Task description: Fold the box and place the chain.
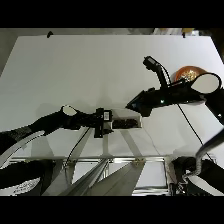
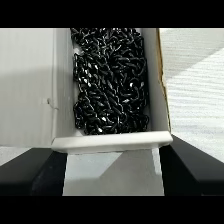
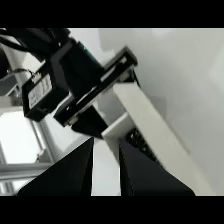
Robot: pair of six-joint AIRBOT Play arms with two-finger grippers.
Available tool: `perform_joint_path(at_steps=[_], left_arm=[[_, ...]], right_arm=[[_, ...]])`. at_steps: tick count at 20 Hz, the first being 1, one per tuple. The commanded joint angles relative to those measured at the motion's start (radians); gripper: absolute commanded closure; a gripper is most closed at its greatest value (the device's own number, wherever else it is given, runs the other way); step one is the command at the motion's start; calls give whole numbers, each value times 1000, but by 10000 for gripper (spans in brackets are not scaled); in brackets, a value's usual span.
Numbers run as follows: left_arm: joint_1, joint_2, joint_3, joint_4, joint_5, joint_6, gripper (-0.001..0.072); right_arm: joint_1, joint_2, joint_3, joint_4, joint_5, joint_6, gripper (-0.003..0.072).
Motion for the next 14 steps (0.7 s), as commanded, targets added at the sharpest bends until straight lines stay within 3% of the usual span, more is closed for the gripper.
perform_joint_path(at_steps=[1, 7, 11, 14], left_arm=[[0, 0, 0, 0, 0, 0, 567], [0, 0, 0, 0, 0, 0, 567], [0, 0, 0, 0, 0, 0, 567], [0, 0, 0, 0, 0, 0, 567]], right_arm=[[0, -87, 39, 10, -25, -154, 652], [0, -262, 36, -99, -23, -154, 667], [55, -242, -26, -114, -22, -210, 666], [118, -183, -88, -206, -24, -284, 666]])
